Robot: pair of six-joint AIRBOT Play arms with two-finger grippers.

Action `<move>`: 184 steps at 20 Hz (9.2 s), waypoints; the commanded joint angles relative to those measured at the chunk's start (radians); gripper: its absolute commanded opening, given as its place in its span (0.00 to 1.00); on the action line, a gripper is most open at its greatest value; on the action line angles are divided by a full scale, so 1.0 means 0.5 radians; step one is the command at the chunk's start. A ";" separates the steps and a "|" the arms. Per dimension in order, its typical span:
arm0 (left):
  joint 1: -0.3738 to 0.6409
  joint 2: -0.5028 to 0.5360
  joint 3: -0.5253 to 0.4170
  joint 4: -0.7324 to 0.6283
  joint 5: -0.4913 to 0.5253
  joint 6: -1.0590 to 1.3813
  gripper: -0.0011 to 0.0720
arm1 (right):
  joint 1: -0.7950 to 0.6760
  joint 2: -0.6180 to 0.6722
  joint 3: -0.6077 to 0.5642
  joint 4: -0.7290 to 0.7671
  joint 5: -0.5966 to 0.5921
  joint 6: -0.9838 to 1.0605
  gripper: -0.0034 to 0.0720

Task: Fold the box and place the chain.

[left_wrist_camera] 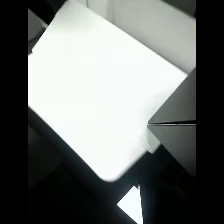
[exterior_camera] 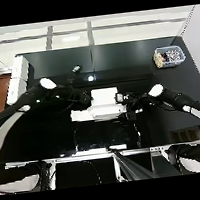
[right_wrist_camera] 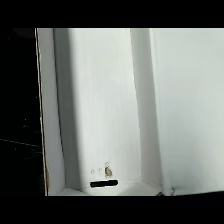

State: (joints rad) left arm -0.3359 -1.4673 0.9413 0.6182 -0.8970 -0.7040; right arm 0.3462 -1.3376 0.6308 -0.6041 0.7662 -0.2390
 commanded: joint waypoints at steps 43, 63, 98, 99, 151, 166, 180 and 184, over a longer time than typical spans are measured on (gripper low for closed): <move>-0.300 0.272 -0.606 -0.467 0.336 2.015 0.13 | 0.002 -0.002 -0.001 0.003 -0.005 0.001 0.28; 0.526 0.831 -0.612 0.566 -0.019 -0.301 0.05 | 0.002 -0.002 -0.001 0.003 -0.005 0.001 0.29; -0.156 0.085 0.053 0.405 -0.496 -1.233 0.52 | 0.002 -0.002 -0.001 0.003 -0.005 0.001 0.29; -0.175 0.085 0.077 0.422 -0.491 -1.270 0.52 | 0.002 -0.002 -0.001 0.003 -0.005 0.001 0.29; -0.864 -0.242 0.520 1.674 -0.565 -2.953 0.22 | 0.002 -0.002 0.000 0.003 -0.005 0.001 0.29; -0.864 -0.242 0.520 1.656 -0.578 -2.953 0.05 | 0.002 -0.002 0.000 0.003 0.027 0.001 0.33; -0.864 -0.242 0.520 1.625 -0.564 -2.972 0.05 | -0.163 0.289 -0.002 -0.198 0.258 0.237 0.91; -0.864 -0.242 0.520 1.625 -0.565 -2.971 0.05 | -0.074 0.238 -0.002 -0.165 0.253 0.229 0.49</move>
State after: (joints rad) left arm -0.7677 -1.5887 1.1999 1.4342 -1.1805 -2.1883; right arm 0.2855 -1.2068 0.6300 -0.7086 0.8921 -0.1215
